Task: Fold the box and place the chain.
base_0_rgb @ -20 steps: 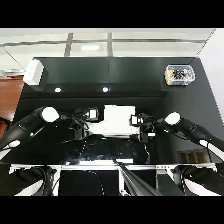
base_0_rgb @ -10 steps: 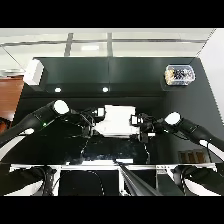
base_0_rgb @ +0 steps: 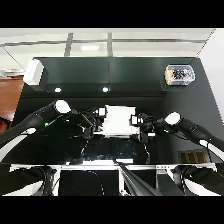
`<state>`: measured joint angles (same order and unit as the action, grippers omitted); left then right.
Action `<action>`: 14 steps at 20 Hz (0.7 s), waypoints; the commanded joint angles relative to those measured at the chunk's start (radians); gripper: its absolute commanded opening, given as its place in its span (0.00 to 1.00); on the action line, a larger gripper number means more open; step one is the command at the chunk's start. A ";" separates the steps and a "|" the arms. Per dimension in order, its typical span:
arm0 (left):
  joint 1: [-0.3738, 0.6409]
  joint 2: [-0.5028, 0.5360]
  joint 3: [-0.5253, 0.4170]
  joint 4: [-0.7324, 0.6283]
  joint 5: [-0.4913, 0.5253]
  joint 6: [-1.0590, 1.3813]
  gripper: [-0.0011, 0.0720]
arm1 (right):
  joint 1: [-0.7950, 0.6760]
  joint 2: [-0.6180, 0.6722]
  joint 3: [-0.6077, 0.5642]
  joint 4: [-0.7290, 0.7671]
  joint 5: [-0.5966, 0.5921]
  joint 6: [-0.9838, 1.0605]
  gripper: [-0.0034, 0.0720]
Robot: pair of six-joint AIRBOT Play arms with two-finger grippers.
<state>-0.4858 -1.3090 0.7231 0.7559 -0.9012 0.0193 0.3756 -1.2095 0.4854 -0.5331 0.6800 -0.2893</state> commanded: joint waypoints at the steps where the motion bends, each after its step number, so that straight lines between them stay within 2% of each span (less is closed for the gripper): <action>1: -0.030 -0.009 0.000 -0.012 0.053 0.000 0.32 | 0.000 0.000 0.000 0.000 0.000 0.000 0.62; 5: -0.074 -0.019 0.000 -0.076 0.116 0.000 0.32 | 0.001 0.000 0.000 0.000 0.000 0.000 0.62; 10: -0.075 -0.037 0.000 -0.083 0.117 -0.030 0.32 | 0.001 0.000 0.000 0.000 0.000 0.000 0.62; 11: -0.075 -0.037 0.000 -0.084 0.116 -0.031 0.31 | 0.001 0.000 0.000 0.000 0.000 0.000 0.62; 12: -0.075 -0.037 0.000 -0.085 0.115 -0.031 0.22 | 0.001 0.000 0.000 0.000 0.000 0.000 0.62; 14: -0.075 -0.037 0.000 -0.087 0.116 -0.051 0.22 | 0.001 0.000 0.000 0.000 0.000 0.000 0.62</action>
